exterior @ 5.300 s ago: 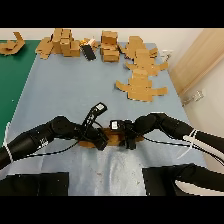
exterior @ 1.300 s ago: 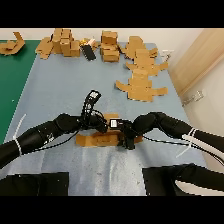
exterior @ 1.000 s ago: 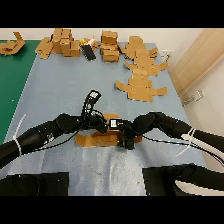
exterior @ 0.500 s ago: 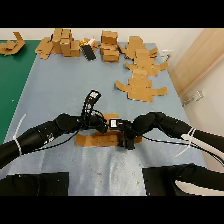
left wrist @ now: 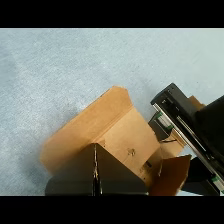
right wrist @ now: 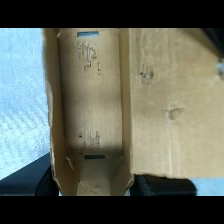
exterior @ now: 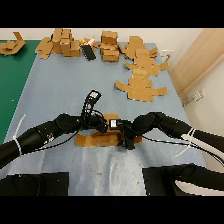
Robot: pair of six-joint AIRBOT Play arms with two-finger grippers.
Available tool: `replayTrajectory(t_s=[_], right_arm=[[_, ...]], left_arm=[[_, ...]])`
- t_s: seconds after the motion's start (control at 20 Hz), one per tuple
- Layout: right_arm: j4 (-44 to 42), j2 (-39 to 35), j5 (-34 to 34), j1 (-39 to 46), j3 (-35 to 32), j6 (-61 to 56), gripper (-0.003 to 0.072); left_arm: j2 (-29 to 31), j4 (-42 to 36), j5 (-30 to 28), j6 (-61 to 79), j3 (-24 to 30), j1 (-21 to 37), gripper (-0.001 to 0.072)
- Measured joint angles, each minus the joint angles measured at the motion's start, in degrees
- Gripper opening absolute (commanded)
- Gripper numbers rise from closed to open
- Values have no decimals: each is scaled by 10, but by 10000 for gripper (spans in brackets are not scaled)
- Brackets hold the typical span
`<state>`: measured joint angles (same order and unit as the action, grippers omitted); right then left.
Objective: Fold the box.
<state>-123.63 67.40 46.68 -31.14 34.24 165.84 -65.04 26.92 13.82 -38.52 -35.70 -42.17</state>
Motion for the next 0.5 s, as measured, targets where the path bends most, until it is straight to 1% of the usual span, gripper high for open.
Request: replayTrajectory(t_s=[0.5], right_arm=[[0, 0, 0, 0, 0, -2, 412]], left_arm=[[0, -1, -12, 2, -1, 0, 11]])
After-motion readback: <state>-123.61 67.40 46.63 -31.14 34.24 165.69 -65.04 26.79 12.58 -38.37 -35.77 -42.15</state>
